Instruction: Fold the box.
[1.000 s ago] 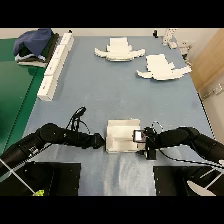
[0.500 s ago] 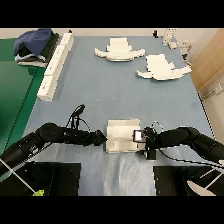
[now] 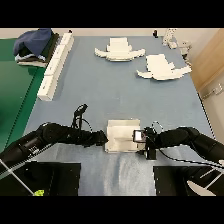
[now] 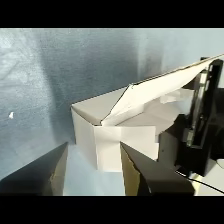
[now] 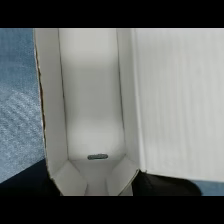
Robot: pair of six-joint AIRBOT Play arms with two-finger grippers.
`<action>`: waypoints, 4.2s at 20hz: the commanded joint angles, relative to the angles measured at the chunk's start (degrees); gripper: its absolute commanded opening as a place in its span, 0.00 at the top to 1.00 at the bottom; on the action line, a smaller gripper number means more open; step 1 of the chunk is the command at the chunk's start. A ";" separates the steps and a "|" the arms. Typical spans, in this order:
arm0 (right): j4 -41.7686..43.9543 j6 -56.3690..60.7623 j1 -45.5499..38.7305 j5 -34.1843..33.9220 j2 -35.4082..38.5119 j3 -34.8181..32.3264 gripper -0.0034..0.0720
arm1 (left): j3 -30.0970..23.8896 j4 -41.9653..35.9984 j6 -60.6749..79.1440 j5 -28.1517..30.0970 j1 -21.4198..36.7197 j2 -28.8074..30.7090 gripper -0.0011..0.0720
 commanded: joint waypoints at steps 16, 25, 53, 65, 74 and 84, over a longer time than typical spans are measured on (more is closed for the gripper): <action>0.00 0.02 0.04 0.02 0.02 0.02 0.36 | 24.98 37.86 -43.25 -16.06 -25.07 -27.74 0.34; 0.02 0.02 0.04 0.02 0.02 0.02 0.36 | 30.29 39.50 -44.94 -22.34 -25.51 -33.03 0.53; 0.00 0.02 0.04 0.02 0.02 0.02 0.36 | 39.43 39.89 -38.07 -40.81 -25.51 -24.65 0.26; 0.00 0.02 0.04 0.02 0.02 0.02 0.36 | 37.68 44.19 -5.25 -42.62 -24.39 -14.43 0.97; 0.00 0.02 0.04 0.02 0.02 0.02 0.36 | 11.63 10.97 63.23 -24.90 5.09 -0.15 0.96; 0.00 0.02 0.04 0.02 0.02 0.02 0.36 | 7.28 -12.96 100.28 -10.99 14.01 -15.91 0.03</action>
